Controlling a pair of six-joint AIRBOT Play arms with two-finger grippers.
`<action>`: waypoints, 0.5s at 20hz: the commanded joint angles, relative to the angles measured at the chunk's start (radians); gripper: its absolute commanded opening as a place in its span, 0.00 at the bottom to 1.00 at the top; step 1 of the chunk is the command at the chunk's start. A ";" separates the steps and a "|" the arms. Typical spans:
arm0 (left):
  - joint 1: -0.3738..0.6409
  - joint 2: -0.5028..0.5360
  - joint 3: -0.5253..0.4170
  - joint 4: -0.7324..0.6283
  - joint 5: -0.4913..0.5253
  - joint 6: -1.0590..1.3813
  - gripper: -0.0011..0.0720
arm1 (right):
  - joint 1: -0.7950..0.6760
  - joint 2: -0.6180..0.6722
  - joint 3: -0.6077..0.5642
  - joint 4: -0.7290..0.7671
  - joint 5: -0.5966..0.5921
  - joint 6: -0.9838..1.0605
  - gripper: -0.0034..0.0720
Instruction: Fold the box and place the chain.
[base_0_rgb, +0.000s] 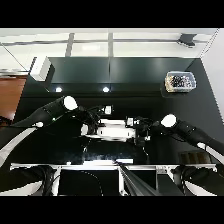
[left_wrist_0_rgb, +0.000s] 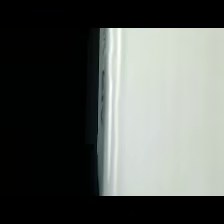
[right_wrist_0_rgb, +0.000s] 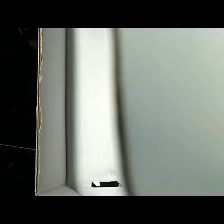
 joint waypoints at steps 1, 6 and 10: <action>0.000 0.000 0.001 0.001 -0.001 0.001 0.05 | 0.001 -0.003 0.000 -0.002 -0.009 -0.002 0.89; 0.000 0.000 0.001 0.001 -0.001 0.001 0.05 | 0.002 -0.015 0.000 -0.006 -0.029 0.000 0.89; 0.000 0.000 0.001 0.001 -0.001 0.001 0.05 | 0.005 -0.015 0.000 -0.012 -0.030 0.001 0.89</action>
